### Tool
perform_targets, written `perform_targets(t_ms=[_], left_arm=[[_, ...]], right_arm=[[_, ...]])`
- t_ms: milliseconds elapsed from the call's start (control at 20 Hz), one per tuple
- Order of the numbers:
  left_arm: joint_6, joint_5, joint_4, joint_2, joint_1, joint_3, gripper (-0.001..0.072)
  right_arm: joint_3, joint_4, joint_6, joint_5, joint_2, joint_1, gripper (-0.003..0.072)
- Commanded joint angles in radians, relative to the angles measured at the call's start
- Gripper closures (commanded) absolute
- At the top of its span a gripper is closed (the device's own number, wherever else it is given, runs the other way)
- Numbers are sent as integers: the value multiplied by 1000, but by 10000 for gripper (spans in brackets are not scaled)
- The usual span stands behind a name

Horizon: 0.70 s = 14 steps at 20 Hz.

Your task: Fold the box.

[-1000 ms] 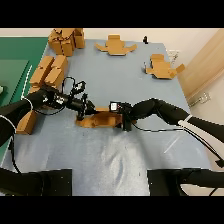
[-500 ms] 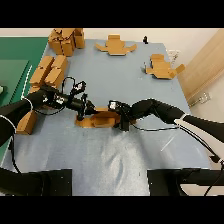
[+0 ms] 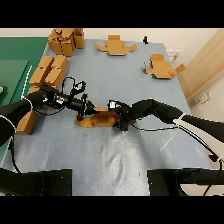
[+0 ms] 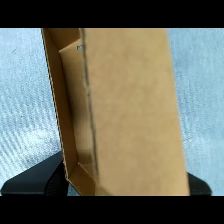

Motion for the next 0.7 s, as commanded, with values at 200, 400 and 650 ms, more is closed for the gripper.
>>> perform_targets(t_ms=[200, 400, 650], left_arm=[[0, 18, -9, 0, 2, 1, 547], [-123, 25, 1, 10, 34, 11, 53], [-211, -56, 158, 98, 165, 9, 696]], right_arm=[[0, -3, 0, -1, -1, 0, 341], [0, -6, 0, -8, -1, 0, 341], [0, -6, 0, -8, -1, 0, 341]])
